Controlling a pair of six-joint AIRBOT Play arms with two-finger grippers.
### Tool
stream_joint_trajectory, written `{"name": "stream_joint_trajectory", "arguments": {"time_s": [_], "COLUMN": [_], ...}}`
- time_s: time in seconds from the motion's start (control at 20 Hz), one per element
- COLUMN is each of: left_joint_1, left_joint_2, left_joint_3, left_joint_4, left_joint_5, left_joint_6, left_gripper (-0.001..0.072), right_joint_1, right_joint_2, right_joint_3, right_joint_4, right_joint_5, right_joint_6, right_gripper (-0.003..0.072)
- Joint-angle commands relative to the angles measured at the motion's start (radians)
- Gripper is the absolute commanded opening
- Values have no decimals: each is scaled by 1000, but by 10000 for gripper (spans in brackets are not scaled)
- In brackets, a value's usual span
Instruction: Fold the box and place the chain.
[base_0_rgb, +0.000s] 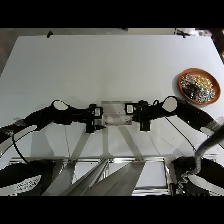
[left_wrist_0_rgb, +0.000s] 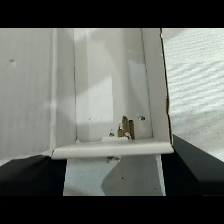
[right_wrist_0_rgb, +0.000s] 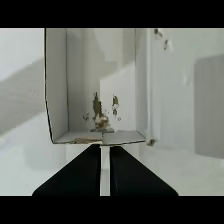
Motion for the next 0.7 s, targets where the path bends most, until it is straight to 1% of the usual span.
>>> {"name": "stream_joint_trajectory", "arguments": {"time_s": [0.0,0.2,0.35,0.5,0.6,0.65], "left_joint_1": [1,1,1,1,1,1], "left_joint_2": [0,0,0,0,0,0], "left_joint_3": [0,0,0,0,0,0], "left_joint_4": [0,0,0,0,0,0], "left_joint_5": [0,0,0,0,0,0], "left_joint_6": [0,0,0,0,0,0], "left_gripper": [254,254,254,254,254,254], "right_joint_1": [2,2,29,62,61,61], "right_joint_2": [-1,-1,-6,-33,-44,-43], "right_joint_3": [0,0,0,0,0,0], "right_joint_4": [78,140,135,130,126,120], "right_joint_5": [18,21,16,-21,-20,-15], "right_joint_6": [-2,-10,-9,-9,-8,-8], "right_gripper": [49,49,50,68,251,273]}}
